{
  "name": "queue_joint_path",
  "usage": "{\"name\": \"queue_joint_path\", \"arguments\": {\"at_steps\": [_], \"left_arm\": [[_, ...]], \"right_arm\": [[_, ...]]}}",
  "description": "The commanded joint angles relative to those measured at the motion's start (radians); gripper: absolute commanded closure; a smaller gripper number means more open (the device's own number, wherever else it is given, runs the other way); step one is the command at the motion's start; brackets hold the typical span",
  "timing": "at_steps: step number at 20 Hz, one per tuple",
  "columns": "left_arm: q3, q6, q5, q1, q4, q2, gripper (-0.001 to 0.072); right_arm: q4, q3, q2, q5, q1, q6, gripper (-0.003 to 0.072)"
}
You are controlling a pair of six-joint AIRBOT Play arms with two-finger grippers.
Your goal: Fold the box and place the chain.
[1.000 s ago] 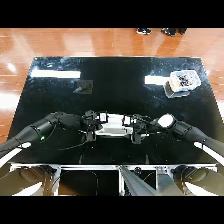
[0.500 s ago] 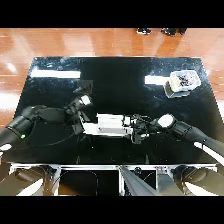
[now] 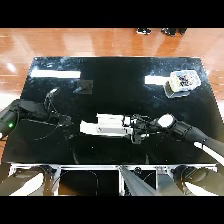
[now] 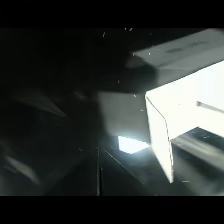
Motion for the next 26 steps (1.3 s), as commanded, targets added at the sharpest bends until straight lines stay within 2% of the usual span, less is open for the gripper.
{"name": "queue_joint_path", "arguments": {"at_steps": [1,6,12,18,23,24,25,26], "left_arm": [[-0.001,-0.109,0.075,0.015,-0.153,-0.113,0.0687],[-0.001,-0.105,0.042,-0.053,-0.192,-0.212,0.0687],[-0.001,0.005,-0.016,-0.125,-0.249,-0.217,0.0686],[-0.001,0.019,-0.015,-0.158,-0.251,-0.230,0.0686],[0.012,0.018,0.055,-0.158,-0.256,-0.230,0.0684],[0.015,0.013,0.069,-0.158,-0.259,-0.228,0.0605],[0.019,0.013,0.085,-0.158,-0.263,-0.228,0.0363],[0.021,0.013,0.093,-0.158,-0.263,-0.228,0.0160]], "right_arm": [[0.001,0.001,-0.001,0.000,0.000,0.000,0.0129],[0.001,0.001,-0.001,0.000,0.000,0.000,0.0129],[0.001,0.001,-0.001,0.000,0.000,0.000,0.0129],[0.002,0.001,-0.001,0.000,0.000,0.000,0.0129],[0.001,0.001,-0.001,0.000,0.000,0.000,0.0129],[0.001,0.001,-0.001,0.000,0.000,0.000,0.0129],[0.001,0.001,-0.001,0.000,0.000,0.000,0.0130],[0.001,0.001,-0.001,0.000,0.000,0.000,0.0129]]}}
